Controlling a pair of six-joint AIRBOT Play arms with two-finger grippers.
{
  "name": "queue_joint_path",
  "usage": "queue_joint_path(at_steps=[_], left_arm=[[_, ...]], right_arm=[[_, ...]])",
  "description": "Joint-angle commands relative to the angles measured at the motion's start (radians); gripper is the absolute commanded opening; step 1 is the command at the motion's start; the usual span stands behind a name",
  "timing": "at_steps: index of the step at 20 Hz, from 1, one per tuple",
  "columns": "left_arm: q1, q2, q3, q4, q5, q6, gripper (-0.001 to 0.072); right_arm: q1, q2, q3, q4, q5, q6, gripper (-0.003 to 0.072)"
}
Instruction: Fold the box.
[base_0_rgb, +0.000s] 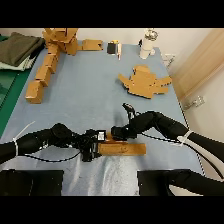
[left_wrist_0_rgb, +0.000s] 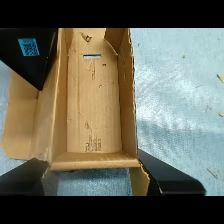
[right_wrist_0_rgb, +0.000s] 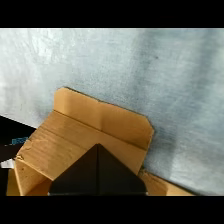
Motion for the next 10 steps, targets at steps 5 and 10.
queue_joint_path(at_steps=[5, 10], left_arm=[[0.0, 0.0, 0.001, 0.0, 0.003, 0.0, 0.0454], [0.001, 0.0, 0.001, 0.0, 0.003, 0.0, 0.0454]], right_arm=[[0.007, 0.034, 0.097, -0.154, -0.013, -0.045, 0.0002], [0.007, 0.23, 0.201, -0.446, -0.153, 0.01, 0.0003]])
